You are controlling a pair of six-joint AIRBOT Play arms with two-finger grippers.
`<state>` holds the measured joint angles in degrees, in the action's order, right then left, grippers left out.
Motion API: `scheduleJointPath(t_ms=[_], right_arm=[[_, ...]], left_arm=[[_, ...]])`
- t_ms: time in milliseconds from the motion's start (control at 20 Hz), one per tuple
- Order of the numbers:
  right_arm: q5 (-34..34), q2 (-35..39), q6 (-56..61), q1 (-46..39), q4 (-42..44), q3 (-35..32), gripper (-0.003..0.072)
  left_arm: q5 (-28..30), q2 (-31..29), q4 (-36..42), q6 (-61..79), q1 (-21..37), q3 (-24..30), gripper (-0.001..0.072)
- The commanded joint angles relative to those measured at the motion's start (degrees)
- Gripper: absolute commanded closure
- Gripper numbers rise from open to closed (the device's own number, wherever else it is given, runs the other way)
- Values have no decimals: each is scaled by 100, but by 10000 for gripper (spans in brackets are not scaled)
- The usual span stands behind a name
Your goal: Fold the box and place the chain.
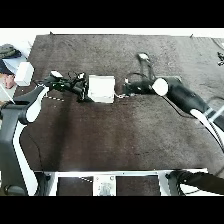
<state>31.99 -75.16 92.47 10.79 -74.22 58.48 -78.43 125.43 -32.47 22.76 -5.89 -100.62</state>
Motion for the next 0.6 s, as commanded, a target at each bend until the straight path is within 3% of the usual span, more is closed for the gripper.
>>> scheduleJointPath(t_ms=[0, 250, 550], right_arm=[[-1093, 411, 946, -761, -9, -1294, 302], [-1976, -245, 1305, -1255, 13, -1279, 298], [-2291, -1126, 1434, -1401, 164, -748, 299]], left_arm=[[2, 0, -2, 0, 4, -4, 295], [2, 0, -2, 0, 4, -4, 294], [0, 0, -2, 0, 4, -4, 294]])
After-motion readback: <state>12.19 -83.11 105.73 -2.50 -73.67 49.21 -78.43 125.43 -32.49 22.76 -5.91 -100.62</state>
